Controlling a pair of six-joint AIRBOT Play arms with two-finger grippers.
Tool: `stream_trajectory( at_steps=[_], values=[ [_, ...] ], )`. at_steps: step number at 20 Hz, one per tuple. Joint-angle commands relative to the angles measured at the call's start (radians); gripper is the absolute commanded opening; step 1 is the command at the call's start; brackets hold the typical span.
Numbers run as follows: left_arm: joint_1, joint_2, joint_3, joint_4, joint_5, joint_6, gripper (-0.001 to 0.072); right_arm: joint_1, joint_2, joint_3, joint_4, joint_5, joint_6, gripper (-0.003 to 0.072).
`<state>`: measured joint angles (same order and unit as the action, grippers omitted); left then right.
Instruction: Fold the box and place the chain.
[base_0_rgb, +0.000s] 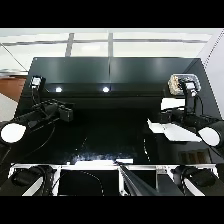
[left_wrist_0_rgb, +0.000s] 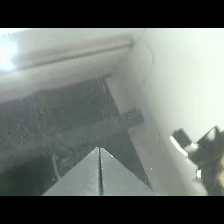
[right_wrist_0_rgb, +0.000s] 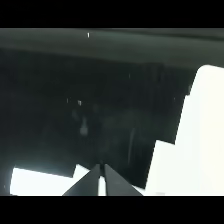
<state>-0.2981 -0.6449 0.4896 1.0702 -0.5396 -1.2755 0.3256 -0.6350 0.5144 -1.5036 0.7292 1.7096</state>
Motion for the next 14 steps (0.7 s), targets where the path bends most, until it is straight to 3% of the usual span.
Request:
stream_trajectory(
  at_steps=[1, 2, 5, 7, 8, 10, 12, 14],
  values=[
    [0.000, -0.004, -0.001, -0.013, 0.076, 0.000, 0.0334, -0.002, -0.004, 0.000, -0.080, -0.145, 0.000, 0.0720],
    [0.000, -0.007, -0.001, -0.004, 0.077, -0.002, 0.0711, -0.016, -0.014, 0.004, -0.161, -0.150, 0.011, 0.0706],
    [0.000, -0.016, 0.000, 0.003, 0.069, -0.001, 0.0709, -0.297, -0.070, 0.085, -0.491, 0.032, 0.164, 0.0705],
    [0.000, -0.016, 0.000, -0.016, 0.068, -0.005, 0.0708, -0.698, -0.119, 0.140, -0.500, -0.029, 0.170, 0.0704],
    [0.000, -0.016, 0.000, -0.033, 0.068, -0.005, 0.0708, -0.894, -0.152, 0.153, -0.441, -0.078, 0.172, 0.0704],
    [0.000, -0.016, 0.000, -0.042, 0.067, -0.005, 0.0708, -1.257, -0.234, 0.160, -0.137, -0.115, 0.117, 0.0704],
    [0.000, -0.017, 0.000, -0.042, 0.067, -0.005, 0.0708, -1.482, -0.327, 0.176, 0.293, -0.046, -0.260, 0.0704],
    [0.000, -0.017, 0.000, -0.042, 0.067, -0.005, 0.0708, -1.556, -0.447, 0.233, 0.586, 0.120, -0.624, 0.0703]
  ],
)
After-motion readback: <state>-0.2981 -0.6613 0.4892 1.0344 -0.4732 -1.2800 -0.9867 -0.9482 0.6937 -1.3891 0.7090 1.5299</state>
